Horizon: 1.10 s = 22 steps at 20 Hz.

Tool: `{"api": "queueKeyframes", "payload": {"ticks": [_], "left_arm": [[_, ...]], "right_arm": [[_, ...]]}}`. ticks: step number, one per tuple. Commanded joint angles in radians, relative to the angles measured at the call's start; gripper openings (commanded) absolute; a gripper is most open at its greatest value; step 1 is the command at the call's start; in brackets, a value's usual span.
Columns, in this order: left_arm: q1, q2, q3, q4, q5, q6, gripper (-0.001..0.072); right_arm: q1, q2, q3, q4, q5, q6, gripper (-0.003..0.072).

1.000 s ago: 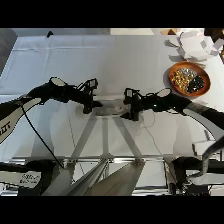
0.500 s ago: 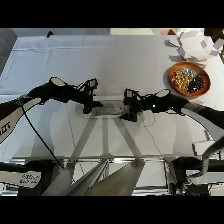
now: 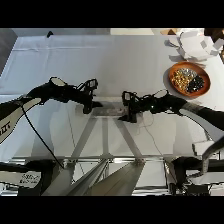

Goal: Fold the box and place the chain.

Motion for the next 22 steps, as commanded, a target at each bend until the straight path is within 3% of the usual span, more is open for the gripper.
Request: {"api": "queueKeyframes", "payload": {"ticks": [1, 12, 13, 15, 16, 22], "left_arm": [[0.0, 0.0, 0.0, -0.001, 0.002, 0.0, 0.001], [0.0, 0.0, 0.0, -0.001, 0.002, -0.001, 0.001], [0.0, 0.0, 0.0, 0.0, 0.002, 0.0, 0.001], [0.0, 0.0, 0.0, -0.001, 0.002, 0.0, 0.001], [0.0, 0.0, 0.0, -0.001, 0.002, -0.001, 0.001], [0.0, 0.0, 0.0, 0.0, 0.002, -0.001, 0.001]], "right_arm": [[0.002, -0.001, 0.001, -0.005, 0.0, 0.001, 0.0692], [0.003, -0.001, 0.001, -0.005, 0.0, 0.001, 0.0692], [0.003, -0.001, 0.001, -0.005, 0.0, 0.001, 0.0679], [0.003, -0.001, 0.001, -0.005, 0.0, 0.001, 0.0486], [0.003, -0.001, 0.001, -0.005, 0.0, 0.001, 0.0452], [0.003, -0.001, 0.001, -0.005, 0.0, 0.0, 0.0455]]}}
